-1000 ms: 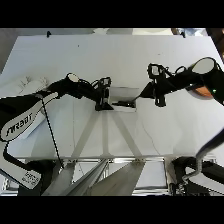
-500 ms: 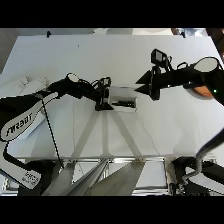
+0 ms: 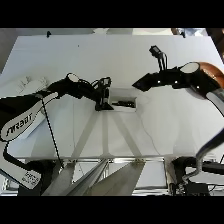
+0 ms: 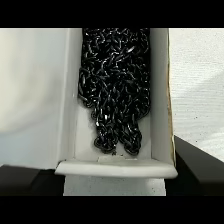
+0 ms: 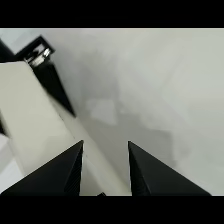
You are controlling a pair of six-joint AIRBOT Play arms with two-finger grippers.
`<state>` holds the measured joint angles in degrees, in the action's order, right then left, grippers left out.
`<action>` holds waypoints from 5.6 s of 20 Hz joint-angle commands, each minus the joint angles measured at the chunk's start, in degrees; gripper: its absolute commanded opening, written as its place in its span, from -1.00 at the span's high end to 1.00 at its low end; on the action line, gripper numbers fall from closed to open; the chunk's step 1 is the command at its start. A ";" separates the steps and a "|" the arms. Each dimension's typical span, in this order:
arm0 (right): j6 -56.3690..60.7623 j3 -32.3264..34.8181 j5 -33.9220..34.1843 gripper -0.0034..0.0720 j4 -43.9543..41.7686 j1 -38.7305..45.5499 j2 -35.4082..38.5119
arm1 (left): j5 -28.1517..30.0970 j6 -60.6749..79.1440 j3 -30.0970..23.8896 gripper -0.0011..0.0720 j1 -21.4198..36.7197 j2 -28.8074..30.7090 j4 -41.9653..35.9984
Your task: Fold the box and place the chain.
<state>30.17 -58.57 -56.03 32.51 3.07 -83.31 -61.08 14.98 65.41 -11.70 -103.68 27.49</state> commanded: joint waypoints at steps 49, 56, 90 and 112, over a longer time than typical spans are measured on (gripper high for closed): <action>-11.23 0.35 3.89 0.13 20.46 -19.19 5.79 | 0.00 0.00 0.00 0.21 0.00 0.02 0.02; -9.07 2.08 13.64 0.13 28.65 -19.19 5.55 | 0.00 0.00 0.00 0.21 0.00 0.02 0.02; 5.03 5.97 11.28 0.73 23.87 -20.96 12.20 | 0.00 0.00 0.00 0.21 0.00 0.02 0.02; 23.80 6.29 14.97 0.87 12.24 -20.94 3.02 | 0.00 0.00 0.00 0.21 0.00 0.02 0.00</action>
<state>54.02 -52.25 -42.39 44.88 -17.89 -81.21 -61.06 14.94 65.39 -11.73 -103.70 27.49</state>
